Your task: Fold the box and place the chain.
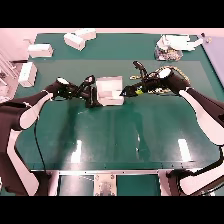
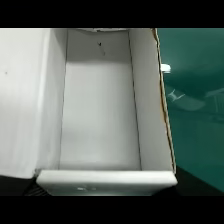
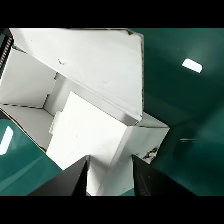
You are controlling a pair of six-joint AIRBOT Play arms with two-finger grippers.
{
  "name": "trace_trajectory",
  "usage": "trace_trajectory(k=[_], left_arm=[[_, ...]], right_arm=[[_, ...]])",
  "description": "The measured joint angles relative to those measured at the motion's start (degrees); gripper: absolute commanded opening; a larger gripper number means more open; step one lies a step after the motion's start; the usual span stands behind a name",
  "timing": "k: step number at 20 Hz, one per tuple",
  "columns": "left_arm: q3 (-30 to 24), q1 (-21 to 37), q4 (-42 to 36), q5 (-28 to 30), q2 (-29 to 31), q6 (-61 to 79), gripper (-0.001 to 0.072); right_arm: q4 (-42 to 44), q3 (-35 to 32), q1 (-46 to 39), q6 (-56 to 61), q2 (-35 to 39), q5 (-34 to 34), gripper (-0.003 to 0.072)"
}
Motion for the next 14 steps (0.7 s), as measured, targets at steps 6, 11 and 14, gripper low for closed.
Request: trace_trajectory(k=[6,11,14], left_arm=[[0.0,0.0,0.0,0.0,0.0,0.0,0.0629],[0.0,0.0,0.1,-0.1,0.0,0.0,0.0629],[0.0,0.0,0.1,0.0,0.0,0.1,0.0629]], right_arm=[[-11.3,4.5,4.0,10.0,0.0,0.4,0.0348],[-17.3,6.8,7.0,16.5,-0.1,0.9,0.0383],[-21.5,7.2,8.4,20.5,-0.1,1.1,0.0387]])
